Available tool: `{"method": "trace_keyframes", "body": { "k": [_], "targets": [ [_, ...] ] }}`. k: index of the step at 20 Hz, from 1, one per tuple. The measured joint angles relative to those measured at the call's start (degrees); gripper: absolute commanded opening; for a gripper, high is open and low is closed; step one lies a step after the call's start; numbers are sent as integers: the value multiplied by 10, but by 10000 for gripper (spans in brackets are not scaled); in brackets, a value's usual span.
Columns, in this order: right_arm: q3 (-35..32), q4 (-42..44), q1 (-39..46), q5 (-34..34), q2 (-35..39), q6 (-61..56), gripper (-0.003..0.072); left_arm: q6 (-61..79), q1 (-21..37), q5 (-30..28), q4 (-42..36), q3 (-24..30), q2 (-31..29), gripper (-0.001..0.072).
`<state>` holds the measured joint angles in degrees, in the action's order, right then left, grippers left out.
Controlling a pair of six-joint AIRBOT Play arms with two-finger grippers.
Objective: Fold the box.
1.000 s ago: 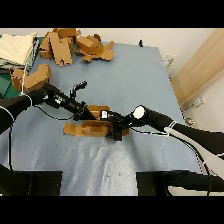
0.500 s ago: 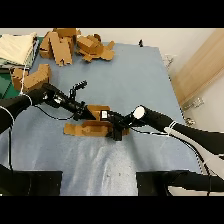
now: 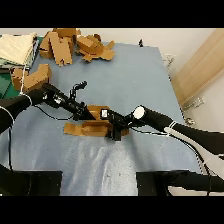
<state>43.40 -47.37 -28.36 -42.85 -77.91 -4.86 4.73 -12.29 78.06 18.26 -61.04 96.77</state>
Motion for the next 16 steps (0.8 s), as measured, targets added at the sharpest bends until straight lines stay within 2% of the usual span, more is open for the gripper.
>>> {"method": "trace_keyframes", "body": {
  "k": [3, 4, 5, 12, 16],
  "targets": [
    [0, -1, 0, 0, 0, -4, 549, -1, 0, -1, 5, 0, 0, 14],
    [0, -2, 0, 0, 0, -5, 549, -2, 0, -2, 6, 0, 0, 210],
    [-1, -5, 0, -1, 0, -7, 549, -2, 1, -3, 12, 0, 0, 375],
    [0, -5, 0, 0, 0, -7, 550, -34, 6, -34, 8, -2, -3, 375],
    [0, -4, 0, 1, 0, -7, 550, -80, 32, -4, 23, -22, -11, 374]
  ]
}}
